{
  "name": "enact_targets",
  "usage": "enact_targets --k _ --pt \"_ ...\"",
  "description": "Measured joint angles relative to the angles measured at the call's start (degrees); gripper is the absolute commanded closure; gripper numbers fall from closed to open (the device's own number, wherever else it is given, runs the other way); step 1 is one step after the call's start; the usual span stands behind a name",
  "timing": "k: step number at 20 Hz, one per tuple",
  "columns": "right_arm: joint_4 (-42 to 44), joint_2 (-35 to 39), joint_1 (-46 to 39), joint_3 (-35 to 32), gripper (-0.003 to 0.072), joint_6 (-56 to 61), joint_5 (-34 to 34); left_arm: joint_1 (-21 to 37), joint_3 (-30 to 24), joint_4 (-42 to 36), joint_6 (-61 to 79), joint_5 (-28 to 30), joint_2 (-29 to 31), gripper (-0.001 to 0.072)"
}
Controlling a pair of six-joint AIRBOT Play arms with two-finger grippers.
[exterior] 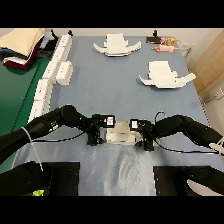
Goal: Fold the box.
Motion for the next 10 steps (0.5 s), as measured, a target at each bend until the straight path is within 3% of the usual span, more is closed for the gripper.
enact_targets --k 10 --pt "0.0 0.0 0.0 0.0 0.0223 0.0 0.0 0.0 -0.4 -5.0 3.0 0.7 -3.2 0.0011"
